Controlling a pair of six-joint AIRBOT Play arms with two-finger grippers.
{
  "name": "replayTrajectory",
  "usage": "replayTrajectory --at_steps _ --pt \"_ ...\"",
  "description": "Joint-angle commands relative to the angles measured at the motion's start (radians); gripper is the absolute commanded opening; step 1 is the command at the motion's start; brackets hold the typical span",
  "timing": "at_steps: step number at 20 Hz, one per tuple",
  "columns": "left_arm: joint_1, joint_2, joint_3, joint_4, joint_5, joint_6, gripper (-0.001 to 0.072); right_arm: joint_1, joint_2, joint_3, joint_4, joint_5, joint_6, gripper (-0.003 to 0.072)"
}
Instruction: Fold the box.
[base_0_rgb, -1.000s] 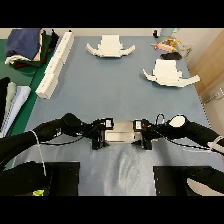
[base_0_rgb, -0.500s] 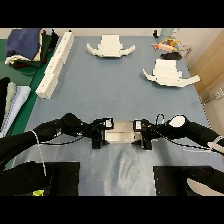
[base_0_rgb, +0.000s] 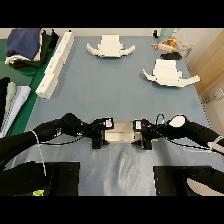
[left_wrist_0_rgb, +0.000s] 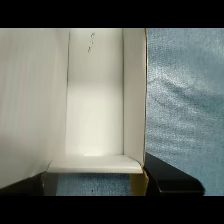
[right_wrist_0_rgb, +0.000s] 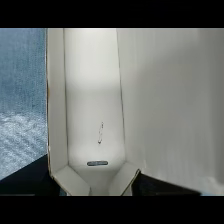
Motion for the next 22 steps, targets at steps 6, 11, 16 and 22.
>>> replayTrajectory --at_steps 6,11,16,22 --pt "-0.001 0.000 0.001 0.000 -0.001 -0.001 0.0374 0.000 0.000 0.000 0.000 0.000 0.000 0.0442" --pt "-0.001 0.000 0.001 0.000 -0.001 -0.001 0.0374 0.000 0.001 0.001 0.000 0.000 0.000 0.0498" --pt "-0.001 0.000 0.001 0.000 -0.001 -0.001 0.0374 -0.001 0.026 0.002 0.000 0.026 0.011 0.0715" --pt "-0.001 -0.001 0.000 0.000 -0.001 -0.001 0.0374 -0.002 0.034 0.002 -0.008 0.037 0.011 0.0709"
